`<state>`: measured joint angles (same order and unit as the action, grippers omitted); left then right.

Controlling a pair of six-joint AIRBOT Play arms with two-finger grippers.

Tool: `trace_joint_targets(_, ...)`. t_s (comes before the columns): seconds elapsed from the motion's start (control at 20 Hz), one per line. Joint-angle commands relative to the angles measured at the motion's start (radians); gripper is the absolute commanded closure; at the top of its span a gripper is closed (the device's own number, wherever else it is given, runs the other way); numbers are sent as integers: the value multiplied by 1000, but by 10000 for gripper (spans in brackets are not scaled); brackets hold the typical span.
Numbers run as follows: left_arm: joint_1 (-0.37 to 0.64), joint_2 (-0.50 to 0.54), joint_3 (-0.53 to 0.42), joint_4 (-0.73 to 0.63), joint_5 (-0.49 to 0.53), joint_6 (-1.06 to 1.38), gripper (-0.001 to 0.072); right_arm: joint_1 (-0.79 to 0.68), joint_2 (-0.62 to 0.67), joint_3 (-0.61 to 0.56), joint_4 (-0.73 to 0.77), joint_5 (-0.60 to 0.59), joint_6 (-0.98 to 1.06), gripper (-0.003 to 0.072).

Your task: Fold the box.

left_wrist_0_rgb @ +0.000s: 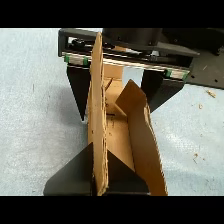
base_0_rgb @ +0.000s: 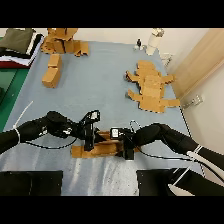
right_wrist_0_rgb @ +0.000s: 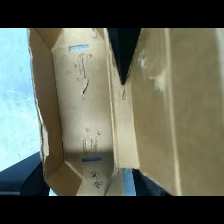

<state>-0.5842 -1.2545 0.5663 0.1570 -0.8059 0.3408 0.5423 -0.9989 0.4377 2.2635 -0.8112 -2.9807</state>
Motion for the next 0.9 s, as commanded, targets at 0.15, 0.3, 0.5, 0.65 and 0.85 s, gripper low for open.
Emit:
trace_joint_targets(0.15, 0, 0, 0, 0, 2, 0, 697, 2, 1, -45, 20, 35, -19, -18)
trace_joint_targets(0.3, 0, 0, 0, 0, 2, 0, 697, 2, 0, -45, 19, 70, -19, -18)
trace_joint_targets(0.5, 0, 0, 0, 0, 2, 0, 697, 2, 0, -44, 19, 70, -19, 51)
trace_joint_targets(0.65, 0, 0, 0, 0, 2, 0, 697, 2, 0, -45, 11, 69, -19, 105)
trace_joint_targets(0.85, 0, 0, 0, 0, 2, 0, 697, 2, 0, -45, 0, 69, -19, 144)
